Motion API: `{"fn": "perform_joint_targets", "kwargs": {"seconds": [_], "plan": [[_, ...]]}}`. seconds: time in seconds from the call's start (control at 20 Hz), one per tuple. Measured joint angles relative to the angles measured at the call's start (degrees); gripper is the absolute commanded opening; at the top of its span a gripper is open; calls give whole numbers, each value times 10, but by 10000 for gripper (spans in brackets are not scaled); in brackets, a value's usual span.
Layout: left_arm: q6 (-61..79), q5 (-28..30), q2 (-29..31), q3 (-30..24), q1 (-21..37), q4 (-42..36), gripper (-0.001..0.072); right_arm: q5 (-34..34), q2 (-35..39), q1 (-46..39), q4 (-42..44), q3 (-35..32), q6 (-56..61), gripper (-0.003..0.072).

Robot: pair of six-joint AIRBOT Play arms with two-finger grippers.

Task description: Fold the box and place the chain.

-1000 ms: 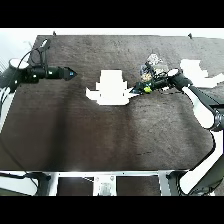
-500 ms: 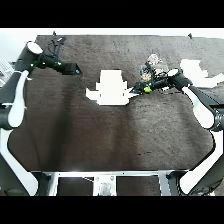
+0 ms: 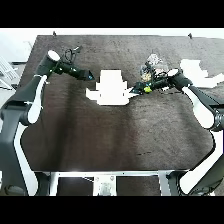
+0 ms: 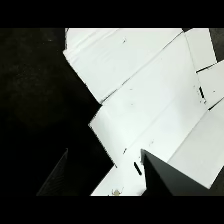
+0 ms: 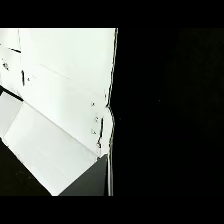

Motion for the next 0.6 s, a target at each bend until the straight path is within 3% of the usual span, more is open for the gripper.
{"fn": "perform_joint_targets", "kwargs": {"seconds": [0.6], "plan": [[43,26,-33,2,-8,-53,523,0,0,2,0,0,-7,7]]}}
